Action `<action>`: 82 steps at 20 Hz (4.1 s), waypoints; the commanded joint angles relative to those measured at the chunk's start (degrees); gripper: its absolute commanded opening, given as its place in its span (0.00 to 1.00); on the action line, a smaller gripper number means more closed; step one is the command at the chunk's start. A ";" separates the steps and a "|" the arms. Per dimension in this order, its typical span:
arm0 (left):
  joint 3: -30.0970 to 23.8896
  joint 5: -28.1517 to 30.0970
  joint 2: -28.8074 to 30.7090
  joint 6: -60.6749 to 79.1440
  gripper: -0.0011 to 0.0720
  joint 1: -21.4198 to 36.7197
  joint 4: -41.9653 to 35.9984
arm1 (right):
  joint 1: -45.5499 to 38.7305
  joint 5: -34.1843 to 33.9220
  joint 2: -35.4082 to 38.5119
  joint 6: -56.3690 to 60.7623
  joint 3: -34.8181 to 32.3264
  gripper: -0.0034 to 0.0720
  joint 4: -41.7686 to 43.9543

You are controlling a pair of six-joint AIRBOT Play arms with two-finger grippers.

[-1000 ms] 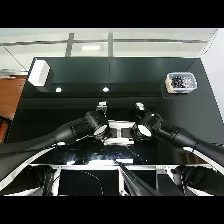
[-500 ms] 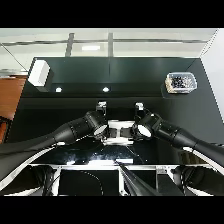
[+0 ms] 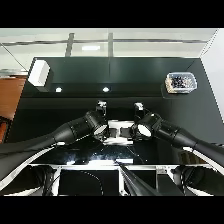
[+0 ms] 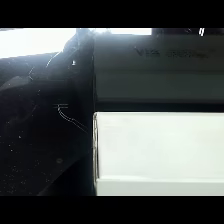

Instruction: Fold the box and place the chain.

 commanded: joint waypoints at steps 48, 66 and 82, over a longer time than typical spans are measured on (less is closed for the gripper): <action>0.00 0.15 0.02 -0.02 0.05 0.02 -0.09 | -56.24 -8.70 -15.78 -32.33 31.56 0.94 -10.62; 0.00 -0.07 0.02 -0.02 0.05 0.02 -0.07 | -55.95 5.68 -35.28 -33.62 49.09 0.12 -7.48; 0.00 0.00 0.02 -0.02 0.05 0.00 -0.11 | -55.76 20.61 3.61 -50.47 51.76 0.06 -0.09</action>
